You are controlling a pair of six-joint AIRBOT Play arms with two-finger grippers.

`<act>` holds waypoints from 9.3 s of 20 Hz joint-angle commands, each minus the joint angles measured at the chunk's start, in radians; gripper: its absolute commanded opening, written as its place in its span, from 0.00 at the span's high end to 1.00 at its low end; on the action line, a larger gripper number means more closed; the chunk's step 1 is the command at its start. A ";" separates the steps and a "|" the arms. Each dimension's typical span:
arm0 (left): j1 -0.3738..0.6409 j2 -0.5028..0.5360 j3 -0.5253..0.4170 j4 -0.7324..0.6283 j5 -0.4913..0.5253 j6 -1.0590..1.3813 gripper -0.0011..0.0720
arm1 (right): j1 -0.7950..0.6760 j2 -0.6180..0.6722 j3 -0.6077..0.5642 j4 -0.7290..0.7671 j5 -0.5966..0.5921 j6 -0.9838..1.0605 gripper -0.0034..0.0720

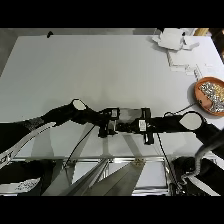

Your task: Fold the box and place the chain.

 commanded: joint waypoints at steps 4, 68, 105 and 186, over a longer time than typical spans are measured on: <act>0.000 0.001 0.000 0.000 0.000 0.000 0.61 | 0.001 0.096 0.057 -0.407 0.066 0.136 0.55; -0.001 0.001 0.000 0.000 0.000 0.000 0.61 | -0.554 0.073 0.057 -0.467 0.047 0.103 0.72; 0.000 0.001 0.000 0.000 0.000 0.000 0.61 | -0.557 -0.232 0.005 -0.465 0.114 -0.037 0.93; -0.001 0.001 0.000 0.000 0.000 0.000 0.61 | -0.031 -0.308 0.375 -0.323 0.275 0.620 0.78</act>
